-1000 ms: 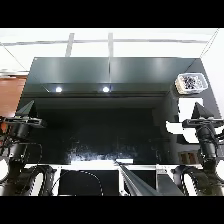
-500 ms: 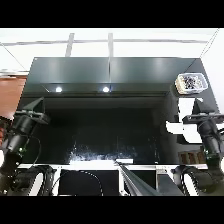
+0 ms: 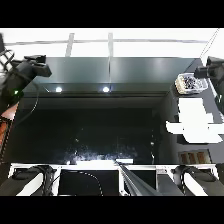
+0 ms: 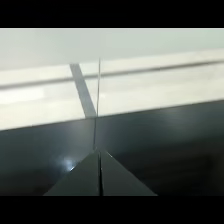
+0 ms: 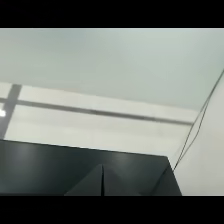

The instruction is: Fold the box and place the chain.

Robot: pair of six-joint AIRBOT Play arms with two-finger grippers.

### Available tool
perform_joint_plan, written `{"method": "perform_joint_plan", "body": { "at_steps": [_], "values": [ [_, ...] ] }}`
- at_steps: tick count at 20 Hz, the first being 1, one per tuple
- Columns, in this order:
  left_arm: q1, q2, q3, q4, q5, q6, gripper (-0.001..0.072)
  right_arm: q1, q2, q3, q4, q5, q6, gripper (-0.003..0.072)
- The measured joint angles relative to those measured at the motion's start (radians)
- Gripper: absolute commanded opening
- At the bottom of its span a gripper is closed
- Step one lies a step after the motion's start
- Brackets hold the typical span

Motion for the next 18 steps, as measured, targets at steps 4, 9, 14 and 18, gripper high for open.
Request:
{"method": "perform_joint_plan", "body": {
  "at_steps": [4,9,14,18],
  "values": [
    [0.026,-0.127,0.103,0.655,-0.232,-0.543,0.0019,-0.089,-0.173,0.09,0.097,0.05,0.002,0.0003],
    [0.091,-0.158,0.139,1.105,-0.492,-0.946,0.002,-0.13,-0.322,0.117,0.133,0.082,0.003,0.0003],
    [0.096,-0.164,0.146,1.153,-0.589,-1.042,0.002,-0.137,-0.417,0.126,-0.006,0.171,0.005,0.0003],
    [0.071,-0.165,0.147,1.144,-0.604,-1.059,0.002,-0.137,-0.428,0.159,-0.365,0.321,0.055,0.0003]
  ]
}}
